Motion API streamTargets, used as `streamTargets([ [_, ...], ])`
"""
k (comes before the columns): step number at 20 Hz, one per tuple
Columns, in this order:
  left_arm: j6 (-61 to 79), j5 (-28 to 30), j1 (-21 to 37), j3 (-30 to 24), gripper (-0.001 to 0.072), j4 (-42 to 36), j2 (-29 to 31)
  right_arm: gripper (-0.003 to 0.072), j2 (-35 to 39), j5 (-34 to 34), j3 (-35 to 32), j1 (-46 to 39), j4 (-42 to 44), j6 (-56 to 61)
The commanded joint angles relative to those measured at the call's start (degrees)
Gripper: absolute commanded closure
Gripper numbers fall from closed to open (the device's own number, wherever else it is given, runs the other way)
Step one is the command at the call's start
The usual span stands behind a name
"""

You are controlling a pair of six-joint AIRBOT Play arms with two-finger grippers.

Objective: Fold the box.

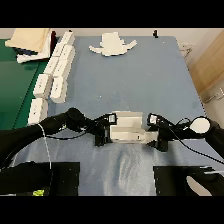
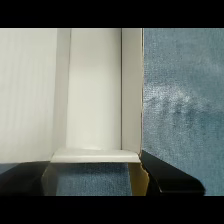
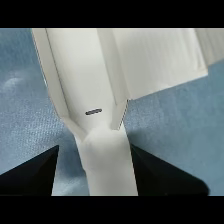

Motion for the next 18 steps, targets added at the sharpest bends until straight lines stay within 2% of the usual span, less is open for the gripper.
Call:
streamTargets([
  [1, 0.09, 0.09, 0.04, 0.04, 0.0258, 0.02, 0.02, -0.0034, 6.54, 7.69, 0.61, -0.22, -1.88, 7.74],
  [2, 0.09, 0.09, 0.04, 0.04, 0.0258, 0.02, 0.02, -0.0034, 8.17, 9.07, 0.63, -0.22, -1.62, 7.74],
  [4, 0.09, 0.09, 0.04, 0.04, 0.0258, 0.02, 0.02, -0.0034, 10.51, 7.30, 0.55, -0.22, -1.14, 7.80],
  [5, 0.09, 0.09, 0.04, 0.04, 0.0258, 0.02, 0.02, -0.0034, 10.84, 8.07, 0.35, -0.22, 1.68, 11.06],
  [7, 0.09, 0.09, 0.04, 0.04, 0.0258, 0.02, 0.02, -0.0034, 10.84, 6.88, 0.15, -0.20, 13.14, 24.15],
  [10, 0.09, 0.09, 0.04, 0.04, 0.0258, 0.02, 0.02, -0.0034, 9.01, 5.29, 0.13, -0.20, 29.53, 34.21],
  [12, 0.09, 0.09, 0.04, 0.04, 0.0257, 0.02, 0.02, -0.0023, 7.17, 3.69, 0.13, -0.20, 35.47, 39.74],
  [13, 0.09, 0.09, 0.04, 0.04, 0.0258, 0.02, 0.02, 0.0036, 6.23, 3.67, 0.13, -0.20, 36.46, 39.78],
  [14, 0.09, 0.09, 0.04, 0.04, 0.0257, 0.02, 0.02, 0.0156, 5.40, 3.76, 0.13, -0.04, 37.16, 40.13],
  [15, 0.09, 0.09, 0.04, 0.04, 0.0258, 0.02, 0.02, 0.0213, 4.42, 3.52, 0.15, 0.37, 38.07, 41.88],
  [18, 0.09, 0.09, 0.04, 0.04, 0.0258, 0.02, 0.02, 0.0212, 1.22, 1.77, 0.15, 1.01, 39.67, 47.32],
])
